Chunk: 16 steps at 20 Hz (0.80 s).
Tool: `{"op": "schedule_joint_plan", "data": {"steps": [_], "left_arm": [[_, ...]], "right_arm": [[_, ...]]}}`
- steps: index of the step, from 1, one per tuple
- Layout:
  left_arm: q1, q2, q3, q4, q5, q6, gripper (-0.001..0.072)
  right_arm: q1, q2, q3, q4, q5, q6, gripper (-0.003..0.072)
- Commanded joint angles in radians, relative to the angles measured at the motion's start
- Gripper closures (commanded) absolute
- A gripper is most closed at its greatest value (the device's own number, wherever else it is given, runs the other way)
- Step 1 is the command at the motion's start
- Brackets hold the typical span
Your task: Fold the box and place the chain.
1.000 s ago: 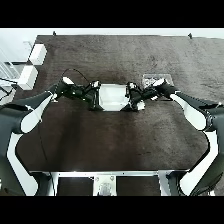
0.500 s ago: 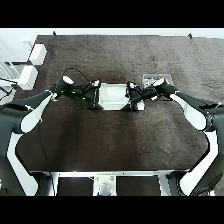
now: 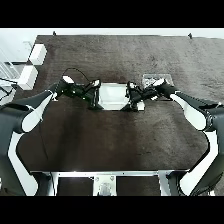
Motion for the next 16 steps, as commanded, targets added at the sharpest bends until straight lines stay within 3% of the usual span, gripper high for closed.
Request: {"op": "schedule_joint_plan", "data": {"steps": [1, 16], "left_arm": [[0.0, -0.015, 0.021, 0.0, -0.041, -0.001, 0.0007], [0.0, -0.036, 0.059, 0.003, -0.056, 0.003, 0.0007]], "right_arm": [[0.001, 0.0, 0.0, 0.0, 0.0, 0.001, 0.0119], [0.001, 0.0, 0.0, 0.0, 0.0, 0.0, 0.0119]]}}
